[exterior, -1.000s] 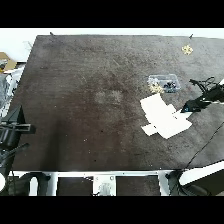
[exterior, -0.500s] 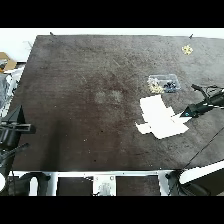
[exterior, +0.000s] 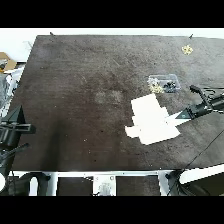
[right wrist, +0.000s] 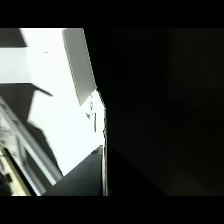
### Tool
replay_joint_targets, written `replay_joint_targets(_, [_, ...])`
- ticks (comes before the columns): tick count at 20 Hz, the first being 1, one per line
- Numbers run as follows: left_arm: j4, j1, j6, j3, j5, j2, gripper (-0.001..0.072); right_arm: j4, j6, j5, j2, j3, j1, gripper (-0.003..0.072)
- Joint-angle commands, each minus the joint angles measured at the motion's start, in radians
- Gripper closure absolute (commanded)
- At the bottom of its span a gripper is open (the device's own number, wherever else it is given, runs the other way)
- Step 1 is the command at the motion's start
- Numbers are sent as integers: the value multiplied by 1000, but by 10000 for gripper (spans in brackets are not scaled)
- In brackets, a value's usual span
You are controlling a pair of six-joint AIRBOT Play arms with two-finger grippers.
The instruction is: Fold the box and place the chain.
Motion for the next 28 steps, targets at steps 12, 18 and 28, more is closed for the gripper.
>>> replay_joint_targets(12, [0,0,0,0,2,1,698,797,-93,-769,307,-457,602,684])
replay_joint_targets(18, [-2,0,0,0,-1,1,698,791,-72,-916,177,-379,688,684])
replay_joint_targets(28, [-126,0,-5,31,-114,1,222,724,-126,-914,84,-307,689,684])
